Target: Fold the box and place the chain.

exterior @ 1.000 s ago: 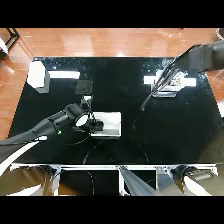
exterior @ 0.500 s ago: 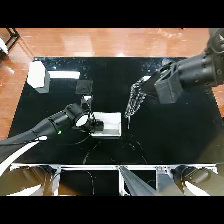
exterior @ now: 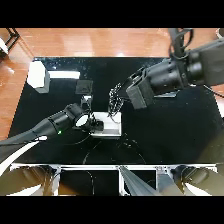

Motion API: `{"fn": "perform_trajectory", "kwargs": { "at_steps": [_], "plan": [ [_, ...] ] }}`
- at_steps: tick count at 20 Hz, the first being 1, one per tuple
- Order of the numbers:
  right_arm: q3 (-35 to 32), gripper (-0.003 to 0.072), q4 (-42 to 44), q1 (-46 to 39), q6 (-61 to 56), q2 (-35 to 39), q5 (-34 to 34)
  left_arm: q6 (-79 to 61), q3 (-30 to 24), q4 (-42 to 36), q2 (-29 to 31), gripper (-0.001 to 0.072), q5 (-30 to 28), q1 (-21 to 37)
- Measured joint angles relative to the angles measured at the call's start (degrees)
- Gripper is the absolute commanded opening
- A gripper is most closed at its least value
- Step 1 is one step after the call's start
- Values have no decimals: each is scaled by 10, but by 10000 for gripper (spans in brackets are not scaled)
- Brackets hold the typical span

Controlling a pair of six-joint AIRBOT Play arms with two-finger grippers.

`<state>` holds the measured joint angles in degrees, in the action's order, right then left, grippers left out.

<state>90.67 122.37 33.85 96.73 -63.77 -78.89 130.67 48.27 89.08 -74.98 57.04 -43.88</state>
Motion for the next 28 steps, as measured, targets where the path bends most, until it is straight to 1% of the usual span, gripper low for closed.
{"fn": "perform_trajectory", "kwargs": {
  "at_steps": [4, 7, 14, 18, 20, 23, 24, 25, 26, 28],
  "plan": [
    [-25, 16, 0, 4, 0, -10, -23, 0, 0, 0, 0, 18, 0, 0],
    [-52, 16, 1, 10, 0, -13, -24, 0, 0, 0, 0, 18, 0, 0],
    [-103, 17, 4, 44, 0, -48, 16, 1, 0, 0, 0, 18, 2, 0],
    [-141, 17, -35, 52, -4, -70, 29, 4, 0, 0, 0, 18, 4, 0],
    [-169, 18, -48, 54, -8, -75, 51, 4, 0, 0, 0, 18, 4, 0],
    [-202, 19, -33, 56, -11, -81, 100, 4, 0, 0, 0, 18, 3, 0],
    [-209, 71, -28, 56, -12, -84, 113, 4, 0, 0, 0, 18, 3, 0],
    [-213, 377, -23, 56, -14, -86, 128, 4, 0, 0, 0, 18, 3, 0],
    [-216, 591, -20, 55, -17, -87, 138, 5, 0, 0, 0, 18, 3, 0],
    [-220, 604, -16, 46, -21, -87, 141, 6, 0, 0, 0, 18, 3, 0]
  ]
}}
